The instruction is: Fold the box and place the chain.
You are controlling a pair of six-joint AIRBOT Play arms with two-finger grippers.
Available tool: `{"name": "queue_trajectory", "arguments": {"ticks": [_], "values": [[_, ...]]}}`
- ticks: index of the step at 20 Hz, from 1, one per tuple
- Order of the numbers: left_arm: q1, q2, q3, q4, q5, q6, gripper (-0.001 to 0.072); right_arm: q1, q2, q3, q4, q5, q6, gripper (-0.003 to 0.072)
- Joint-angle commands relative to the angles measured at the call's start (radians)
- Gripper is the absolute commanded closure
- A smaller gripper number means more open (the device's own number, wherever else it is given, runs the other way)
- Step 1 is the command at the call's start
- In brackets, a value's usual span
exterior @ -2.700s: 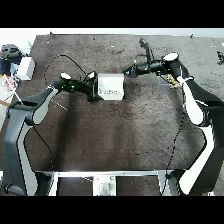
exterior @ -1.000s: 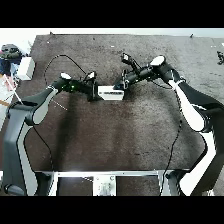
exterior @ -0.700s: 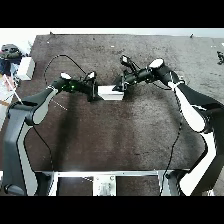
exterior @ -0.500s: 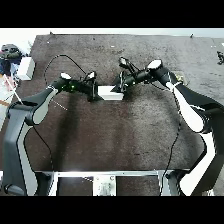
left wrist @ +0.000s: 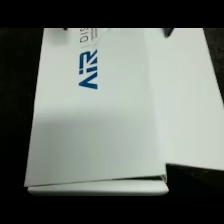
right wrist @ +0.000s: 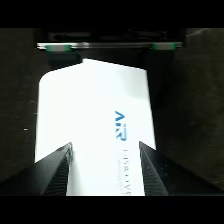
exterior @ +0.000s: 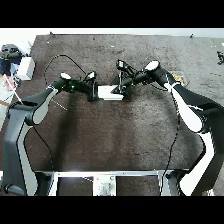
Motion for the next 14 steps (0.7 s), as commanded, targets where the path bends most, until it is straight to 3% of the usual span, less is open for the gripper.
{"name": "queue_trajectory", "arguments": {"ticks": [1,3,6,9,11,14], "values": [[0.0,0.0,0.001,0.0,0.0,0.0,0.0302,0.001,0.0,0.0,-0.004,-0.039,-0.017,0.0223],[0.0,0.0,0.001,0.0,-0.001,0.0,0.0302,0.001,0.006,0.0,-0.002,-0.024,-0.009,0.0224],[0.0,0.0,0.001,0.0,0.0,0.0,0.0302,-0.01,0.056,-0.001,0.015,0.067,0.057,0.0342],[0.0,0.0,0.001,0.0,-0.001,0.0,0.0302,-0.025,0.089,-0.001,0.039,0.127,0.087,0.0344],[0.0,0.0,0.001,0.0,-0.001,0.0,0.0302,-0.024,0.089,-0.023,0.043,0.11,0.1,0.0351],[0.0,0.0,0.001,0.0,0.0,0.0,0.0302,-0.006,0.089,-0.088,0.059,-0.018,0.034,0.035]]}}
